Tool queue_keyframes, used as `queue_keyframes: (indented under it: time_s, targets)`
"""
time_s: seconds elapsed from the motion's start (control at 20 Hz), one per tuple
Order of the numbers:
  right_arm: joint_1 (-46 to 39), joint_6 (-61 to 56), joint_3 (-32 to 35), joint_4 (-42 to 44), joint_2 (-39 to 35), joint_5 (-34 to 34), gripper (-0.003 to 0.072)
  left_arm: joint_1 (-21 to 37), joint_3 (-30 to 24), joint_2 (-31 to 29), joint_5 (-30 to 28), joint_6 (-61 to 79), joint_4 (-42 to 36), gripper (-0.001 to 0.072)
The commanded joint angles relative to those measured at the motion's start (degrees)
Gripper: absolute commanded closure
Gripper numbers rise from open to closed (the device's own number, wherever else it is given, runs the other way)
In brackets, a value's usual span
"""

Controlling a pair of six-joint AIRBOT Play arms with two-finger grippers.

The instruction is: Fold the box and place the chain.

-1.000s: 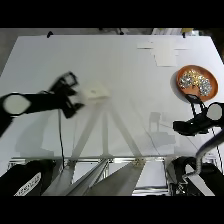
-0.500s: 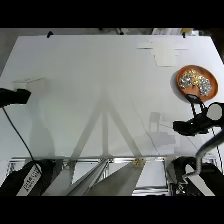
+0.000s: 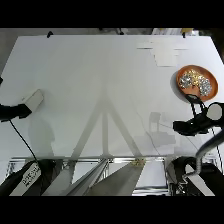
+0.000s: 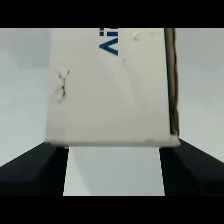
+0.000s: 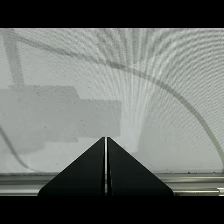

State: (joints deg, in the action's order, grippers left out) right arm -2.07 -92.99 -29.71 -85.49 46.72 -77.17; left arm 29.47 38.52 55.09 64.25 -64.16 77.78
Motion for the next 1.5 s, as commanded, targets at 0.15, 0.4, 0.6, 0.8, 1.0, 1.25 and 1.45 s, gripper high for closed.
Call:
queue_keyframes:
  time_s: [0.15, 0.4, 0.6, 0.8, 1.0, 1.25, 1.45]
  targets:
    - [-0.02, 0.0, 0.02, 0.0, -0.04, 0.0, 0.0669, 0.24, -3.15, 0.55, 11.72, -3.17, 1.6, 0.0552]
    - [-0.02, 0.0, 0.02, 0.0, -0.04, 0.0, 0.0669, 0.07, -9.03, 0.37, 12.2, -3.26, 1.64, 0.0379]
    - [-0.02, -0.02, 0.02, 0.0, -0.04, 0.0, 0.0669, 0.07, -9.14, -1.2, 13.07, -3.43, 1.81, 0.0045]
    - [-0.02, -0.02, 0.02, 0.0, -0.04, 0.0, 0.0669, 0.07, -9.11, -3.76, 15.08, -3.43, 1.77, 0.0031]
    - [-0.04, -0.02, 0.02, 0.0, -0.04, 0.0, 0.0669, -2.43, -9.11, -10.86, 15.32, -3.37, 1.97, 0.0033]
    - [-0.02, -0.02, 0.02, 0.0, -0.04, 0.0, 0.0669, -8.55, -9.11, -23.56, 18.51, -3.39, 2.71, 0.0406]
    - [-0.02, -0.02, 0.02, 0.0, -0.04, 0.0, 0.0669, -10.29, -9.11, -31.19, 23.58, -3.41, -1.4, 0.0704]
